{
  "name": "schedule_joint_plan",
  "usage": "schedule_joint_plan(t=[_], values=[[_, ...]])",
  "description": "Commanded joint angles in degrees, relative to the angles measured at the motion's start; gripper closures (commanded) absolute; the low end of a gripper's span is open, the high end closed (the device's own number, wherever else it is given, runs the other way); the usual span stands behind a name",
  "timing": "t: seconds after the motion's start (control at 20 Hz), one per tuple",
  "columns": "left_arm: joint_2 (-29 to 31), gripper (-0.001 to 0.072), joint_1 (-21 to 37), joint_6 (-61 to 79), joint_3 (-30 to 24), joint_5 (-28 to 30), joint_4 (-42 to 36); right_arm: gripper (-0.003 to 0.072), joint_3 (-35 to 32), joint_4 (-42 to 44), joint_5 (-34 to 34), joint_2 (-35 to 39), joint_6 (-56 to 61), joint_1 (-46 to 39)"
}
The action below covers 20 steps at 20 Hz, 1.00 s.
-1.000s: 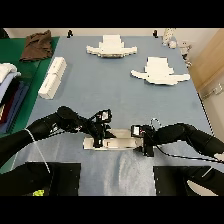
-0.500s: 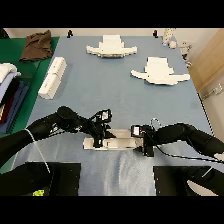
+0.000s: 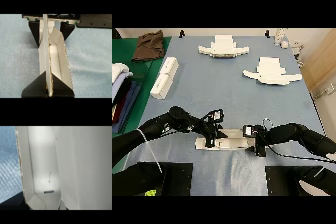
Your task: Fold the box.
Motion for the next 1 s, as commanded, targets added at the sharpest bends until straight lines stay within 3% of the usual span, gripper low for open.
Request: schedule_joint_plan(t=[0.0,0.05,0.1,0.15,0.3,0.45,0.6,0.7,0.75,0.8,0.9,0.95], values=[[0.0,0.0691,0.0,0.0,0.0,0.2,0.1,0.0172,0.0,0.0,0.0,0.0,0.0,0.0],[0.0,0.0621,0.0,0.0,0.0,0.2,0.1,0.0173,0.0,0.0,0.0,0.0,0.0,0.0],[0.0,0.0422,0.0,-0.7,0.0,0.8,0.0,0.0173,0.0,0.0,0.0,0.0,0.0,0.0],[0.0,0.0415,0.0,-3.0,0.1,1.2,0.1,0.0173,0.0,0.0,0.0,0.0,0.0,0.0],[1.0,0.0414,0.2,-5.6,0.1,1.6,0.9,0.0173,0.0,0.0,0.0,0.0,0.0,0.0],[6.9,0.0414,2.8,-20.0,0.1,0.2,9.0,0.0172,0.0,0.0,0.0,0.0,0.0,0.0],[17.4,0.0416,6.8,-38.7,0.1,-8.1,22.8,0.0173,0.0,0.0,0.0,0.0,0.0,0.0],[23.8,0.0418,7.5,-51.3,0.0,-14.7,26.3,0.0173,0.0,0.0,0.0,0.0,0.0,0.0],[25.9,0.0487,7.2,-56.5,0.0,-17.4,25.2,0.0172,0.0,0.0,0.0,0.0,0.0,0.0],[26.9,0.0639,6.3,-59.6,0.0,-19.4,23.4,0.0173,0.0,0.0,0.0,0.0,0.0,0.0],[26.6,0.0664,2.3,-62.5,-0.5,-18.9,17.4,0.0173,0.0,0.0,0.0,0.0,0.0,0.0],[25.5,0.0663,-0.6,-64.2,-0.8,-15.2,14.0,0.0172,0.0,0.0,0.0,0.0,0.0,0.0]])
